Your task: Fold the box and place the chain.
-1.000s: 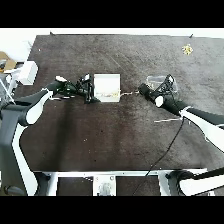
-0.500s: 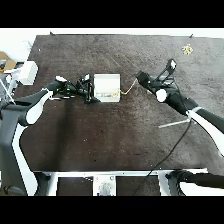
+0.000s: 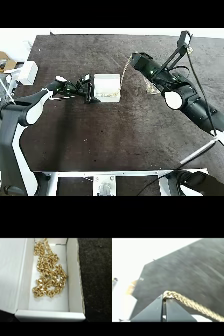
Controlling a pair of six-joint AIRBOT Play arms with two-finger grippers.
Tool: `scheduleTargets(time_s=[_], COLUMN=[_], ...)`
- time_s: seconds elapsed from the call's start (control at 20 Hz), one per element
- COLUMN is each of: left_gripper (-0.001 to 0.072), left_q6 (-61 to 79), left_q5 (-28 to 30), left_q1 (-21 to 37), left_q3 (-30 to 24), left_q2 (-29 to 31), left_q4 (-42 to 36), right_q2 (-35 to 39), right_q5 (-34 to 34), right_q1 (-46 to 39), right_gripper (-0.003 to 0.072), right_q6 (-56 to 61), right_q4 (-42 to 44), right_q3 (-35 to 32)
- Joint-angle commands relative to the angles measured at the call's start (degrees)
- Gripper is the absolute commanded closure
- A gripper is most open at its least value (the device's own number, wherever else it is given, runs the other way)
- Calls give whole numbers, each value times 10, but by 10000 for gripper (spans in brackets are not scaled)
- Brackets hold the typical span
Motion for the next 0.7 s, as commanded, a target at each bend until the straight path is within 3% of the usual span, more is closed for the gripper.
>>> scheduleTargets(time_s=[0.0, 0.3, 0.65], left_gripper=[546, 546, 546], left_q6=[0, 0, 0], left_q5=[0, 0, 0], left_q1=[0, 0, 0], left_q3=[0, 0, 0], left_q2=[0, 0, 0], left_q4=[0, 0, 0], right_q2=[17, -30, -168], right_q5=[-14, -8, -2], right_q1=[32, 78, 108], right_gripper=[690, 690, 690], right_q6=[-8, -6, -6], right_q4=[-18, -15, 25], right_q3=[11, 13, 13])
